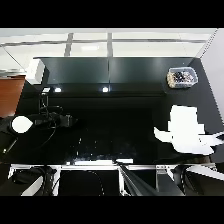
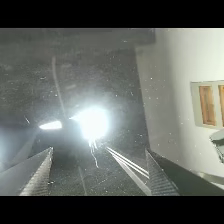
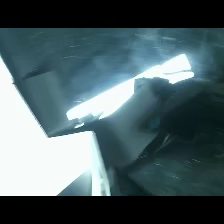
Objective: Fold the box and place the chain.
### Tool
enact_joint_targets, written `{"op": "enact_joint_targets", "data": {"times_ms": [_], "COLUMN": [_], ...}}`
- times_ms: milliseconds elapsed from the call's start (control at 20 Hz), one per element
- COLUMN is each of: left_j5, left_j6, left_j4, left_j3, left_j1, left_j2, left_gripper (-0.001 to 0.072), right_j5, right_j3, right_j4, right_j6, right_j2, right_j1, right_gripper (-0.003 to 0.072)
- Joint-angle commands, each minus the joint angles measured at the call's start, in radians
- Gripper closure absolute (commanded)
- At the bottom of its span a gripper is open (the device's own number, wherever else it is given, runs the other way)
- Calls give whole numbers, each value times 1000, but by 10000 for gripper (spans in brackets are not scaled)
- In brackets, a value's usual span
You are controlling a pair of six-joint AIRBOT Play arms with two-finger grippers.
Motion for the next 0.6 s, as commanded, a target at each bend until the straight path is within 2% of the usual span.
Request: {"op": "enact_joint_targets", "data": {"times_ms": [0,200,400,550], "left_j5": [1,3,1,1], "left_j6": [0,0,0,0], "left_j4": [0,0,-4,-41], "left_j3": [0,0,0,-1], "left_j1": [1,1,1,0], "left_j2": [-10,-10,-11,-34], "left_gripper": [8,8,8,8], "right_j5": [47,82,53,-100], "right_j3": [1,0,-5,-95], "right_j4": [34,214,429,580], "right_j6": [-66,-29,13,10], "right_j2": [19,83,205,368], "right_j1": [62,188,356,529], "right_gripper": [666,667,667,667]}}
